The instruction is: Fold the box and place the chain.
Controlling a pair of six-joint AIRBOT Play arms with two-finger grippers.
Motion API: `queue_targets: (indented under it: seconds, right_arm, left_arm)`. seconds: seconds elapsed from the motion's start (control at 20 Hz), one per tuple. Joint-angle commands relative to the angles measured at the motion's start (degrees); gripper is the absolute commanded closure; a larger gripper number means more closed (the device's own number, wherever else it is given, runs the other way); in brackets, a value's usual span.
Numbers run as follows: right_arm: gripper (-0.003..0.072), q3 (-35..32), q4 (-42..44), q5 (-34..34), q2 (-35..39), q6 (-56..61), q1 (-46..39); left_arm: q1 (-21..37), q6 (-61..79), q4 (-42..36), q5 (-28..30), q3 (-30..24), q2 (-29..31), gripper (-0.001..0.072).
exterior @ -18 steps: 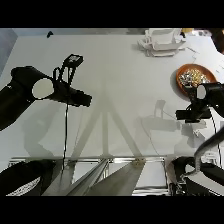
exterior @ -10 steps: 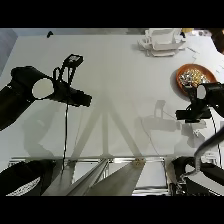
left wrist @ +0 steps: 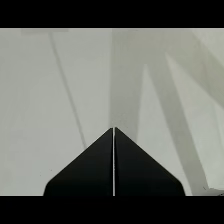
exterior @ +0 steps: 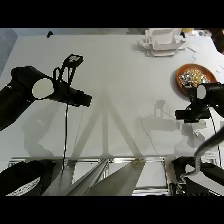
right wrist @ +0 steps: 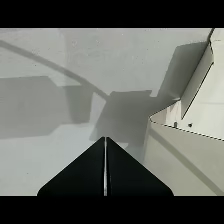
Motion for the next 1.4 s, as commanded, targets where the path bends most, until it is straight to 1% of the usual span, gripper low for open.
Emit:
queue_targets:
  seconds: [0.0,0.1,0.2,0.25,0.35,0.4,0.45,0.55,0.6,0.65,0.7,0.75,0.8,0.85,0.95,1.05,1.15,1.25,1.35]
  right_arm:
    - [0.0672,0.0,0.5,-3.8,0.0,0.0,0.0]
    - [0.0672,0.0,1.0,-5.8,0.0,0.0,0.0]
    - [0.0672,0.4,1.5,-5.5,0.0,-0.1,0.0]
    - [0.0672,1.7,1.4,-5.1,0.1,-0.4,0.0]
    - [0.0672,7.1,-0.3,-0.3,0.1,-3.7,0.0]
    - [0.0671,10.3,-3.7,3.0,0.1,-5.5,0.0]
    - [0.0672,12.7,-8.8,5.5,0.0,-5.9,0.0]
    - [0.0672,14.8,-21.8,8.2,0.0,-6.1,-1.2]
    - [0.0671,14.8,-24.9,8.1,-0.1,-5.7,-3.2]
    - [0.0671,14.7,-24.5,7.1,-0.4,-5.6,-6.7]
    - [0.0597,14.7,-24.3,5.7,-0.8,-5.9,-10.5]
    - [0.0206,14.7,-24.9,4.3,-1.1,-6.5,-14.7]
    - [-0.0005,14.7,-24.7,3.6,-1.7,-6.3,-19.1]
    - [0.0015,14.7,-23.8,3.6,-2.7,-6.3,-23.1]
    - [0.0126,14.7,-22.3,4.5,-5.3,-7.7,-30.1]
    - [0.0136,14.7,-21.9,4.6,-7.6,-9.4,-34.1]
    - [0.0136,14.7,-21.9,5.3,-9.7,-11.4,-35.5]
    - [0.0137,14.7,-25.1,6.5,-12.1,-11.7,-35.7]
    - [0.018,14.7,-30.1,6.0,-13.6,-8.9,-35.6]
  left_arm:
    - [0.0,0.0,0.0,0.0,0.0,0.0,0.0701]
    - [0.0,0.0,0.0,0.0,0.0,0.0,0.0701]
    - [0.0,0.0,0.0,0.0,0.0,0.0,0.0701]
    - [0.0,0.0,0.0,0.0,0.0,0.0,0.0701]
    - [0.0,0.0,0.0,0.0,0.0,0.0,0.0701]
    - [0.0,0.0,0.0,0.0,0.0,0.0,0.0701]
    - [0.0,0.0,0.0,0.0,0.0,0.0,0.0701]
    - [0.0,0.0,0.0,0.0,0.0,0.0,0.0701]
    - [0.0,0.0,0.0,0.0,0.0,0.0,0.0701]
    - [0.0,0.0,0.0,0.0,0.0,0.0,0.0701]
    - [0.0,0.0,0.0,0.0,0.0,0.0,0.0701]
    - [0.0,0.0,0.0,0.0,0.0,0.0,0.0701]
    - [0.0,0.0,0.0,0.0,0.0,0.0,0.0701]
    - [0.0,0.0,0.0,0.0,0.0,0.0,0.0701]
    - [0.0,0.0,0.0,0.0,0.0,0.0,0.0701]
    - [0.0,0.0,0.0,0.0,0.0,0.0,0.0701]
    - [0.0,0.0,0.0,0.0,0.0,0.0,0.0701]
    - [0.0,0.0,0.0,0.0,0.0,0.0,0.0701]
    - [0.0,0.0,0.0,0.0,0.0,0.0,0.0701]
